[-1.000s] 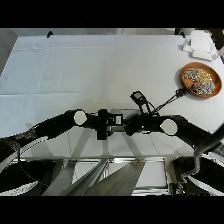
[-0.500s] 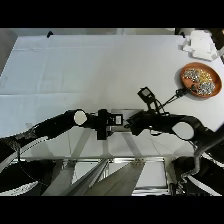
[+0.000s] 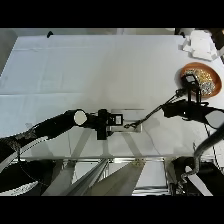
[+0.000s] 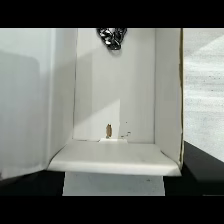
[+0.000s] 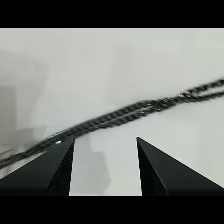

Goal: Fold the box and place the chain.

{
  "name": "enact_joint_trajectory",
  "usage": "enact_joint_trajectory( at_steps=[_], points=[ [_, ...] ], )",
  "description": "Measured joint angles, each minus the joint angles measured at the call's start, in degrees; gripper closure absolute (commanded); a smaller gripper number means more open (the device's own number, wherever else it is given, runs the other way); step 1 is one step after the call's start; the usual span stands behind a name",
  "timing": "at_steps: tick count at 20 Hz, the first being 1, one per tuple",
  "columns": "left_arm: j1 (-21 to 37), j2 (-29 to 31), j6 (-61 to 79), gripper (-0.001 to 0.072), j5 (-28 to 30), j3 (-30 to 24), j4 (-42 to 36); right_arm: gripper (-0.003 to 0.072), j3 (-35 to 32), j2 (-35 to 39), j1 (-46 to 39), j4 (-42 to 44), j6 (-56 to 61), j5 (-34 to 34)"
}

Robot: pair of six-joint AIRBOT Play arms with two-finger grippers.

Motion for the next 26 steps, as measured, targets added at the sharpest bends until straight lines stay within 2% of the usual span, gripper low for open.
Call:
enact_joint_trajectory(
  at_steps=[2,5,9,16,19,26],
  points=[
    [0.0,0.0,0.0,0.0362,0.0,0.0,0.0,0.0246,2.82,-7.52,-2.78,-1.31,0.55,-0.26],
    [0.02,0.0,0.0,0.0362,0.0,0.0,0.0,0.0246,10.62,-19.56,-4.68,-2.51,1.6,3.28],
    [0.0,0.0,0.0,0.0362,0.0,0.0,0.0,0.0281,20.61,-29.33,-5.49,-3.13,4.46,8.81],
    [0.0,0.0,0.0,0.0362,0.0,0.0,0.0,0.0282,25.09,-36.2,-5.7,-3.89,11.26,15.8],
    [0.02,0.0,0.0,0.0362,0.0,0.0,0.0,0.0328,25.42,-37.38,-5.7,-4.15,12.79,16.94],
    [0.0,0.0,0.0,0.0362,0.0,0.0,0.0,0.0328,25.57,-39.19,-5.7,-6.8,16.2,17.7]
  ],
)
